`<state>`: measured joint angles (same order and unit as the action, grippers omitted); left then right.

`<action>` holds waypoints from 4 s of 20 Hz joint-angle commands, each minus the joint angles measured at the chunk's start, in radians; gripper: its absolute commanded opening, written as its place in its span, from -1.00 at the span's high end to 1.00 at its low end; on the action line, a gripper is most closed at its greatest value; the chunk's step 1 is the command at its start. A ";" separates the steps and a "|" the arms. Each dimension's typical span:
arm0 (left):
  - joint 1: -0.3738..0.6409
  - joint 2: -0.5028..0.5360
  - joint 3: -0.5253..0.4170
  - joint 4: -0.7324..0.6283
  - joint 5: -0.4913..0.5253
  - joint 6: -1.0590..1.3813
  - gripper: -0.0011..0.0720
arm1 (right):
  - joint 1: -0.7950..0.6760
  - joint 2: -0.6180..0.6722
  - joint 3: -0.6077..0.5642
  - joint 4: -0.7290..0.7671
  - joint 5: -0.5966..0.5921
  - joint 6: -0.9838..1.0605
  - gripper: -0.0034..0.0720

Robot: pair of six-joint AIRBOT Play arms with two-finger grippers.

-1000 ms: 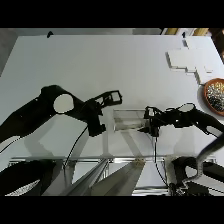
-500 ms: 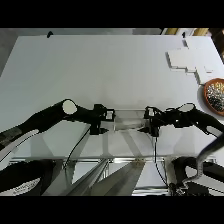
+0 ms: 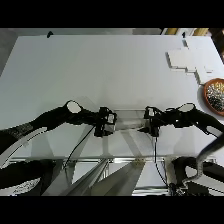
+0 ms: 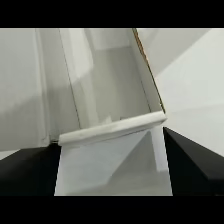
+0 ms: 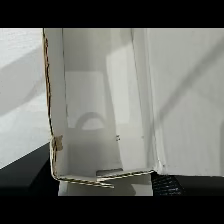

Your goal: Fold the box and place the chain.

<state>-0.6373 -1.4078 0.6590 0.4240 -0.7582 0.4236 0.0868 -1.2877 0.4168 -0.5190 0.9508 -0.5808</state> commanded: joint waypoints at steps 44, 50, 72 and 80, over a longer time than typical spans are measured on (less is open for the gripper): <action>-0.025 -0.066 0.000 -0.117 0.043 -0.024 0.72 | 0.000 0.001 0.001 0.004 0.005 -0.002 0.01; -0.025 -0.066 0.000 -0.117 0.043 -0.024 0.72 | 0.000 0.035 0.001 -0.029 -0.019 0.148 -0.75; -0.025 -0.066 0.000 -0.117 0.043 -0.024 0.72 | 0.000 0.523 0.001 -0.073 0.157 0.603 -0.38; -0.025 -0.066 0.000 -0.117 0.043 -0.024 0.72 | 0.000 0.368 0.001 0.196 -0.192 0.555 0.86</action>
<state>-0.6628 -1.4746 0.6590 0.3065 -0.7151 0.4000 0.0868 -0.8371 0.4171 -0.4210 0.9207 -0.0410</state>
